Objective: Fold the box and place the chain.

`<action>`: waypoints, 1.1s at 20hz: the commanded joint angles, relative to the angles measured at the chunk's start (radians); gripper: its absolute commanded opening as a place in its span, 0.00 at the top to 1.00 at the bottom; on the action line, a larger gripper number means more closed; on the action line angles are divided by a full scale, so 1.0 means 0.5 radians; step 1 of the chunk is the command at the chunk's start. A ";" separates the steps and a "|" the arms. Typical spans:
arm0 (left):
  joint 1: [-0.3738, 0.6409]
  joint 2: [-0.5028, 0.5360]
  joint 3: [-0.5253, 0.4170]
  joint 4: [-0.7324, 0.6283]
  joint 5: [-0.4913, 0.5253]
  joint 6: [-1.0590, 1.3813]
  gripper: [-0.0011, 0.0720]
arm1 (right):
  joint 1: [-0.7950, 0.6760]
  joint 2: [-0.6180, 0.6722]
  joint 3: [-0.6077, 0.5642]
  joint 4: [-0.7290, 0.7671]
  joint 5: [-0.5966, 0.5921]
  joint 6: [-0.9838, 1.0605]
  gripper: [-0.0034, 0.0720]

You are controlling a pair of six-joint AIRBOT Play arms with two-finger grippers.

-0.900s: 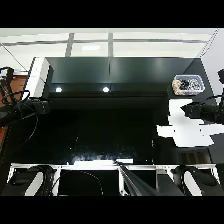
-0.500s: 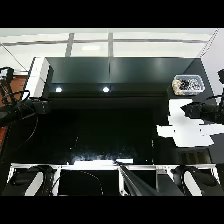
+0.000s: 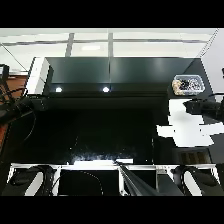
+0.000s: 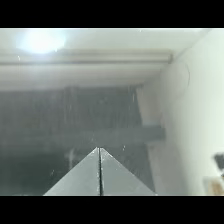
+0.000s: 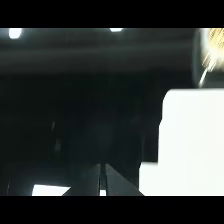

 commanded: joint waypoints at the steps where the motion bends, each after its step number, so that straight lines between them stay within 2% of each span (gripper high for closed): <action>1: -0.002 -0.008 0.000 -0.237 0.336 -0.007 0.94 | 0.001 0.001 -0.001 0.006 -0.329 -0.004 0.90; 2: -0.002 -0.025 0.001 -0.320 0.468 -0.007 0.80 | -0.001 0.001 -0.001 0.004 -0.372 -0.004 0.90; 3: -0.002 -0.047 0.001 -0.388 0.559 -0.004 0.27 | 0.000 0.001 -0.001 0.005 -0.378 -0.005 0.90; 4: -0.009 -0.069 0.004 -0.420 0.581 0.019 0.02 | 0.000 0.001 -0.001 0.005 -0.372 -0.004 0.90; 5: -0.032 -0.099 0.011 -0.426 0.547 0.070 0.02 | 0.000 0.001 -0.001 0.005 -0.356 -0.003 0.90; 6: -0.084 -0.134 0.024 -0.426 0.474 0.172 0.02 | 0.000 0.000 -0.001 0.005 -0.352 0.003 0.67; 7: -0.156 -0.172 0.037 -0.427 0.399 0.282 0.02 | 0.000 0.000 -0.001 -0.003 -0.363 0.003 0.00; 9: -0.354 -0.248 0.066 -0.426 0.325 0.391 0.02 | -0.015 0.000 -0.001 -0.165 -0.381 0.156 0.01; 11: -0.541 -0.313 0.090 -0.424 0.367 0.390 0.02 | -0.175 -0.031 0.000 -0.800 -0.350 0.699 0.02; 12: -0.614 -0.345 0.107 -0.424 0.372 0.390 0.02 | -0.349 -0.079 0.000 -1.144 -0.303 0.956 0.02; 13: -0.671 -0.372 0.117 -0.424 0.373 0.389 0.02 | -0.553 -0.146 0.000 -1.334 -0.285 1.033 0.02; 15: -0.755 -0.422 0.119 -0.414 0.374 0.389 0.02 | -1.035 -0.327 0.000 -1.368 -0.290 1.019 0.02; 17: -0.782 -0.475 0.119 -0.413 0.368 0.378 0.02 | -1.469 -0.525 0.000 -1.136 -0.272 0.906 0.02; 19: -0.787 -0.512 0.119 -0.411 0.374 0.381 0.02 | -1.815 -0.724 0.028 -0.583 -0.270 0.420 0.02; 20: -0.787 -0.522 0.119 -0.410 0.375 0.381 0.02 | -1.951 -0.839 0.078 -0.196 -0.214 0.057 0.02; 21: -0.786 -0.530 0.119 -0.410 0.388 0.382 0.02 | -2.062 -0.965 0.156 0.154 -0.088 -0.282 0.02; 22: -0.786 -0.535 0.119 -0.410 0.406 0.382 0.02 | -2.135 -1.074 0.242 0.350 0.043 -0.465 0.02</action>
